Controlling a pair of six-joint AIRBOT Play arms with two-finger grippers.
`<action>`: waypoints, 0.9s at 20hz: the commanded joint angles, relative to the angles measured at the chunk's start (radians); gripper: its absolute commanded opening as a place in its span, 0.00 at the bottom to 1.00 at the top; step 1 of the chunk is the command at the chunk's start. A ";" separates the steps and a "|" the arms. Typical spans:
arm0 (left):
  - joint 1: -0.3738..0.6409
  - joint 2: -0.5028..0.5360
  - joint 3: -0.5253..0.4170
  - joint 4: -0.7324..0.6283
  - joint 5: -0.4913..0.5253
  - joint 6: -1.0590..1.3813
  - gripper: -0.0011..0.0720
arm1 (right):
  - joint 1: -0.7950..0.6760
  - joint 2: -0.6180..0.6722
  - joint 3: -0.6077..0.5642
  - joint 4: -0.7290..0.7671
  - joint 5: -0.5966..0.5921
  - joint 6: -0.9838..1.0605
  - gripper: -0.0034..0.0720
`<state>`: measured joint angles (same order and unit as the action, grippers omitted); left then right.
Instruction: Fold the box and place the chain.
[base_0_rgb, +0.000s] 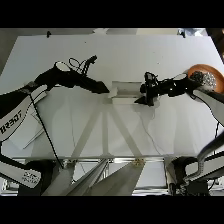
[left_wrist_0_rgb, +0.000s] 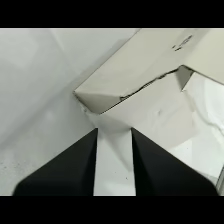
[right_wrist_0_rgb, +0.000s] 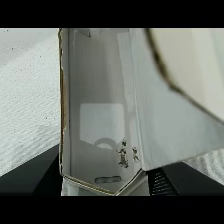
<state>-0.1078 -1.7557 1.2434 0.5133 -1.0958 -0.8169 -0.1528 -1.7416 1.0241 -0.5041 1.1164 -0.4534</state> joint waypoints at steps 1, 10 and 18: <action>-0.007 -0.004 0.000 -0.038 -0.002 0.061 0.45 | 0.000 0.000 0.000 0.000 0.000 0.000 0.63; -0.046 -0.030 0.000 -0.043 -0.007 0.058 0.77 | 0.000 0.000 0.000 0.000 0.000 0.000 0.63; -0.095 -0.030 0.000 -0.071 0.068 0.057 0.77 | 0.000 0.000 0.000 0.000 0.000 0.000 0.63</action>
<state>-0.1844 -1.7851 1.2434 0.4492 -1.0676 -0.7597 -0.1535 -1.7412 1.0241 -0.5053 1.1168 -0.4534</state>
